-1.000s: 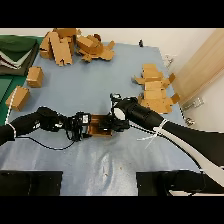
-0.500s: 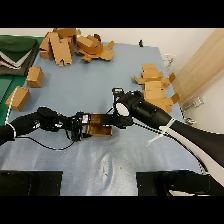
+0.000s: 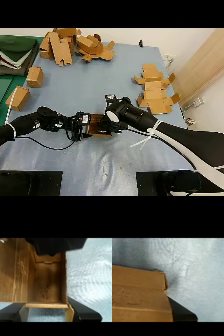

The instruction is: Fold the box.

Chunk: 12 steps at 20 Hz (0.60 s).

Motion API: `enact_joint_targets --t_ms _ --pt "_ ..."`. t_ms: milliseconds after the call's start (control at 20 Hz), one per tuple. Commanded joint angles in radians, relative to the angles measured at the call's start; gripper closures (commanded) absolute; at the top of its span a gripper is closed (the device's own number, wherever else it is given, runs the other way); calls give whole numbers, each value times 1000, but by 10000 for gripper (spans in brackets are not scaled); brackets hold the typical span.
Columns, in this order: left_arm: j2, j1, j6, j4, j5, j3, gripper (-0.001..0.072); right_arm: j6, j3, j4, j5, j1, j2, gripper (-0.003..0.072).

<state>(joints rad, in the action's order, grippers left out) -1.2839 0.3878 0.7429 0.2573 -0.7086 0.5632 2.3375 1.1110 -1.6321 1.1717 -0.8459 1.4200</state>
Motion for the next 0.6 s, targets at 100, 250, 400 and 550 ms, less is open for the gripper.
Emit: enact_joint_targets --t_ms 100,250,400,550 --pt "0 -1 0 0 0 1 328 58 6 -85 63 -10 30 387" --pt "0 -1 0 0 0 1 328 80 12 -77 43 -10 43 387" --pt "0 -1 0 0 0 1 328 83 13 -73 21 -10 65 423" --pt "0 -1 0 0 -1 1 328 82 20 -52 -12 -11 92 531"
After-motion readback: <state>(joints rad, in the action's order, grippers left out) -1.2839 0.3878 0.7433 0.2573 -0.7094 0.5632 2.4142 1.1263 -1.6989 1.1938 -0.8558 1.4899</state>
